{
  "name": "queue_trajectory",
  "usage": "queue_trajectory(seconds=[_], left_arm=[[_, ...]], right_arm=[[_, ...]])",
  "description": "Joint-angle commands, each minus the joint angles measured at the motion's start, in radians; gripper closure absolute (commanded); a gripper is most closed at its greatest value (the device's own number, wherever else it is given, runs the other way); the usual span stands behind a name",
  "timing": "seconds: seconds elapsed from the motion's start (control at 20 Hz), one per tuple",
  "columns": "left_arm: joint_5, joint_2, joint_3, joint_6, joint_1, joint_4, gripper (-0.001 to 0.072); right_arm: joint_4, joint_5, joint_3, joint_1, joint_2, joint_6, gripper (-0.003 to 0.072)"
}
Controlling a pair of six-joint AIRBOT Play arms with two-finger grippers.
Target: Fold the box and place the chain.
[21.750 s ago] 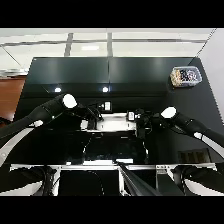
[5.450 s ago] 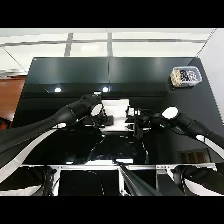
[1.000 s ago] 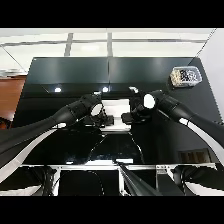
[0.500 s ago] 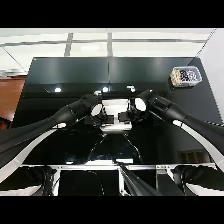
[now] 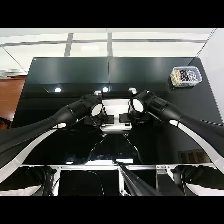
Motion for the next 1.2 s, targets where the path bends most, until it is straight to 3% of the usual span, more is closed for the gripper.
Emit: queue_trajectory(seconds=[0.0,0.05,0.1,0.7,0.75,0.8,1.15], left_arm=[[-0.002,-0.001,0.001,0.000,0.000,0.000,0.0679],[-0.002,-0.001,0.001,0.000,0.000,0.000,0.0679],[-0.002,-0.001,0.001,0.000,0.000,0.000,0.0679],[0.000,-0.001,0.001,0.000,0.000,0.000,0.0679],[0.001,-0.001,0.001,0.000,0.000,0.000,0.0679],[0.001,-0.001,0.001,0.000,0.000,0.001,0.0679],[-0.001,-0.001,0.001,0.000,0.000,0.000,0.0679]], right_arm=[[0.006,0.003,0.001,0.000,-0.011,0.016,0.0456],[0.007,0.002,0.001,0.000,-0.012,0.015,0.0622],[0.007,0.002,0.001,0.000,-0.012,0.015,0.0662],[0.014,0.002,0.001,0.000,-0.014,0.016,0.0659],[0.014,0.001,0.001,0.000,-0.014,0.017,0.0620],[0.014,-0.002,0.001,0.000,-0.014,0.019,0.0437],[0.015,-0.001,0.001,0.000,-0.014,0.019,0.0411]])
